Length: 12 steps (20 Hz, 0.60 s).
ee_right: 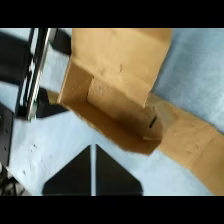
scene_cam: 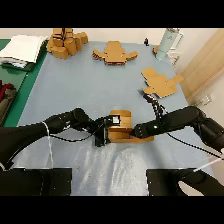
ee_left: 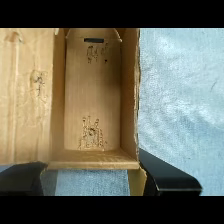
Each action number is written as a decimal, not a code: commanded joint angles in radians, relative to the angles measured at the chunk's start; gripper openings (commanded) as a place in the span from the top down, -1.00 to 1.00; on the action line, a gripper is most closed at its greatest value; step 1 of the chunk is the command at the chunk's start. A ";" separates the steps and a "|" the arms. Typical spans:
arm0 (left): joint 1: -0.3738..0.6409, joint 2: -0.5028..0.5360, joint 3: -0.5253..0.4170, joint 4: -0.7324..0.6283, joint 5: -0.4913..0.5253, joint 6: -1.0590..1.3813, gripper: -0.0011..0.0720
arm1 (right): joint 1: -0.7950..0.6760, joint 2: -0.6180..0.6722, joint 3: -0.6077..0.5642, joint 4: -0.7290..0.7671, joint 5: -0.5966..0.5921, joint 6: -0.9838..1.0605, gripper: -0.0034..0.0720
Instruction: Fold the box.
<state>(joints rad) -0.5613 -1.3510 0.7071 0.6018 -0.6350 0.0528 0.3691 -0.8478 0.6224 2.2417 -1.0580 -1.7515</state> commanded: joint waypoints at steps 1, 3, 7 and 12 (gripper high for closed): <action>0.000 -0.001 0.000 0.001 -0.003 0.000 -0.43 | 0.000 -0.071 0.029 0.063 0.142 -0.016 0.90; 0.000 -0.001 0.000 0.001 -0.003 0.000 -0.43 | 0.000 -0.133 0.085 0.062 0.165 -0.064 0.90; 0.000 -0.001 0.000 0.000 -0.003 0.000 -0.43 | 0.000 -0.299 0.180 0.059 0.169 -0.154 0.90; 0.000 -0.001 0.000 0.000 -0.003 0.000 -0.43 | 0.000 -0.452 0.188 0.059 0.159 -0.278 0.90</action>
<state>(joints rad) -0.5613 -1.3510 0.7071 0.6022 -0.6384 0.0528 0.3687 -1.2198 0.7975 2.2997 -0.8970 -1.9480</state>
